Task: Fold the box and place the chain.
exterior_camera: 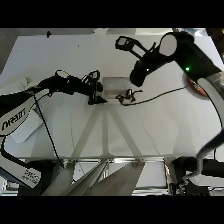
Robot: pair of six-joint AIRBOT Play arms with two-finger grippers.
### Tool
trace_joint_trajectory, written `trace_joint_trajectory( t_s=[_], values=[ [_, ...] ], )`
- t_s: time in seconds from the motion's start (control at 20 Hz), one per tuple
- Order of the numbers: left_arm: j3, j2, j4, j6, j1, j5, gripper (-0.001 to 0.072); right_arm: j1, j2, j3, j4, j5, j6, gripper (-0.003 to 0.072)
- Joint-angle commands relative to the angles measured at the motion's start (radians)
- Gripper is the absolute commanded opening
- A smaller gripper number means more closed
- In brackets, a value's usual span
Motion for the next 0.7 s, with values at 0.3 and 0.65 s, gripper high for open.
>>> trace_joint_trajectory(
  t_s=[0.3, 0.65],
  values=[
    [0.0, 0.0, 0.0, 0.0, 0.0, 0.0, 0.0382, -0.111, -0.016, -0.001, 0.005, 0.126, -0.198, 0.0463],
    [0.0, 0.0, 0.0, 0.0, 0.0, 0.0, 0.0382, -0.111, -0.152, -0.007, 0.123, 0.158, -0.258, 0.0488]
  ],
)
